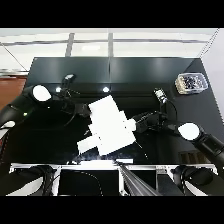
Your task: Fold the box and place the chain.
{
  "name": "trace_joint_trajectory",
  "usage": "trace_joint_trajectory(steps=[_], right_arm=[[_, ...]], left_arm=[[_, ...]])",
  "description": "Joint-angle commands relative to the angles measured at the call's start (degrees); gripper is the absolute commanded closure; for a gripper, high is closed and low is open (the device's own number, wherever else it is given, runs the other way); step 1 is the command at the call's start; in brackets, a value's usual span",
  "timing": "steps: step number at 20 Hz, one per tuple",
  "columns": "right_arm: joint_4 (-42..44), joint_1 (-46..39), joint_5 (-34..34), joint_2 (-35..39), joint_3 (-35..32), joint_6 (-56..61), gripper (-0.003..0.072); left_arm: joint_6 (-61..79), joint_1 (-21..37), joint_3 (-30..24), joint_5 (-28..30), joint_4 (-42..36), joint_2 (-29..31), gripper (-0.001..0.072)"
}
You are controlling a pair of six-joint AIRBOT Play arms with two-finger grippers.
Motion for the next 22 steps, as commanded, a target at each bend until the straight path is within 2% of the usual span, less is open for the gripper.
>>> trace_joint_trajectory(steps=[1,3,5,8,12,15,16,19,20,22], right_arm=[[-0.68,1.51,-0.68,0.07,-0.07,0.04,0.0678],[-0.66,1.51,-0.66,0.07,-0.07,0.24,0.0678],[-0.68,1.51,-0.63,0.07,-0.07,0.22,0.0678],[-0.68,1.49,-0.68,0.07,-0.07,0.22,0.0678],[-0.7,1.49,-0.72,0.07,-0.07,0.22,0.0678],[-0.7,1.49,-0.72,0.07,-0.07,0.22,0.0678],[-0.7,1.49,-0.72,0.07,-0.07,0.22,0.0679],[-0.72,1.49,-0.74,0.07,-0.07,0.2,0.0678],[-0.7,1.49,-0.74,0.07,-0.07,0.2,0.0678],[-0.7,1.49,-0.74,0.07,-0.07,0.2,0.0678]], left_arm=[[8.96,0.2,-1.36,-3.08,-17.73,-5.49,0.0009],[16.15,3.3,-2.8,-6.14,-30.8,-9.4,0.0009],[20.61,4.81,-3.39,-10.14,-35.12,-12.37,0.001],[23.74,5.05,-3.5,-16.0,-32.72,-16.39,0.001],[33.16,4.92,-3.85,-18.08,-35.23,-19.65,0.001],[41.13,4.83,-3.82,-20.87,-34.32,-20.59,0.0034],[43.01,4.81,-3.82,-21.51,-34.16,-20.59,0.0069],[45.77,4.81,-3.8,-21.49,-34.21,-20.74,0.0325],[45.88,4.81,-3.78,-21.49,-34.21,-20.85,0.037],[46.58,4.76,-3.76,-21.53,-34.56,-21.22,0.037]])
